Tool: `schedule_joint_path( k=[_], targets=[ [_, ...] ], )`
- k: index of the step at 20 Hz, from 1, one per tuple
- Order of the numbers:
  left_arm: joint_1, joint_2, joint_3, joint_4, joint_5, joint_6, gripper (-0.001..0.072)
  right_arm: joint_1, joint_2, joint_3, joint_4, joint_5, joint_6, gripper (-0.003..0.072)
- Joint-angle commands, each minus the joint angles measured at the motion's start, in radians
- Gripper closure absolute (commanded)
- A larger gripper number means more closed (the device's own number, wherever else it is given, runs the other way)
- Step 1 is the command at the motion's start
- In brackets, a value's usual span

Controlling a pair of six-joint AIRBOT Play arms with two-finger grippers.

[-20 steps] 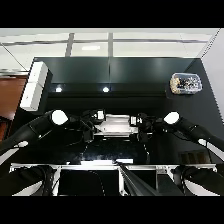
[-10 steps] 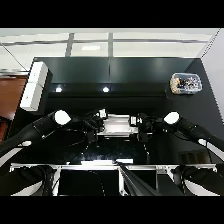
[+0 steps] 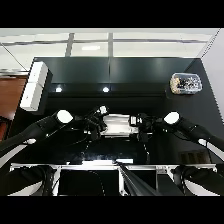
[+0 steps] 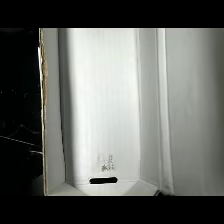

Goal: Fold the box and place the chain.

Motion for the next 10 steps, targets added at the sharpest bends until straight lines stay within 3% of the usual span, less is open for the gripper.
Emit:
schedule_joint_path(
  k=[1,2,5,6,7,8,9,10],
  targets=[
    [0.000,-0.002,0.000,-0.008,0.007,0.000,0.0390,0.001,-0.001,0.000,0.000,0.000,0.000,0.0455],
    [0.000,-0.002,0.000,-0.007,0.006,0.000,0.0357,0.001,-0.001,0.000,0.000,0.000,0.000,0.0454],
    [0.000,-0.002,0.000,-0.005,-0.013,0.000,0.0350,0.001,-0.001,0.000,0.000,0.000,0.000,0.0454],
    [0.000,-0.002,0.000,-0.005,-0.016,0.000,0.0375,0.001,-0.001,0.000,0.000,0.000,0.000,0.0454],
    [0.000,-0.002,0.000,-0.005,-0.016,0.001,0.0488,0.001,-0.001,0.000,0.000,0.000,0.000,0.0455],
    [0.000,-0.002,0.000,-0.005,-0.016,0.000,0.0436,0.001,-0.001,0.000,0.000,0.000,0.000,0.0454],
    [0.000,-0.002,0.000,-0.005,-0.014,0.001,0.0289,0.001,-0.001,0.000,0.000,0.000,0.000,0.0454],
    [0.000,-0.002,0.000,-0.003,-0.015,0.001,0.0241,0.001,-0.001,0.000,0.000,0.000,0.000,0.0454]
  ],
)
